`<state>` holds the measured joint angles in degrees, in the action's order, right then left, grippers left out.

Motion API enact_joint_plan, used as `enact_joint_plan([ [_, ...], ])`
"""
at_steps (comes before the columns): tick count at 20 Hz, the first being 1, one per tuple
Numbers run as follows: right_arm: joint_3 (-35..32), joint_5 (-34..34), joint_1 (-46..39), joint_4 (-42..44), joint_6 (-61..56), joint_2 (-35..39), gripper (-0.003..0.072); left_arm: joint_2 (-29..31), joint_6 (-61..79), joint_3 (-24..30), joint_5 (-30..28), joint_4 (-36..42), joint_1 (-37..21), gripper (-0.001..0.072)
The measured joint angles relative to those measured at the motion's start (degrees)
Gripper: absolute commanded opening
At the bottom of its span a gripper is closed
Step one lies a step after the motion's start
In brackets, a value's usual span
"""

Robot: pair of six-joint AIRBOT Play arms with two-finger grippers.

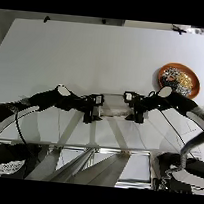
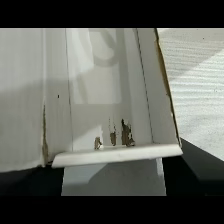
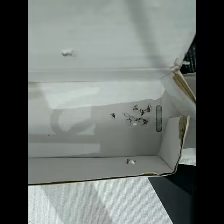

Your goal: Fold the box and place the chain.

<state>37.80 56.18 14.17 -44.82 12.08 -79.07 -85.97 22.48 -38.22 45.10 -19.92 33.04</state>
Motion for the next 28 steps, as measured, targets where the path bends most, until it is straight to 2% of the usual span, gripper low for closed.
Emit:
enact_joint_plan([
  [17,-0.02,0.55,-0.02,0.68,0.0,0.0,0.0338,0.0,0.02,0.0,-0.07,-0.22,0.0,0.0371],
  [18,-0.02,0.66,-0.02,0.72,-0.02,0.0,0.0467,0.0,0.0,0.0,-0.07,-0.22,0.0,0.0371],
  [19,-0.02,0.79,-0.02,0.81,-0.07,0.0,0.0696,0.0,0.02,0.0,-0.07,-0.22,0.0,0.0372],
  [24,0.0,1.51,0.0,-0.66,-0.76,1.62,0.0691,-0.07,0.07,0.0,-0.2,-0.2,0.07,0.0372],
  [28,0.0,1.6,-0.02,-7.23,-5.6,4.98,0.069,-0.07,0.04,0.0,-0.15,-0.2,0.04,0.0372],
])
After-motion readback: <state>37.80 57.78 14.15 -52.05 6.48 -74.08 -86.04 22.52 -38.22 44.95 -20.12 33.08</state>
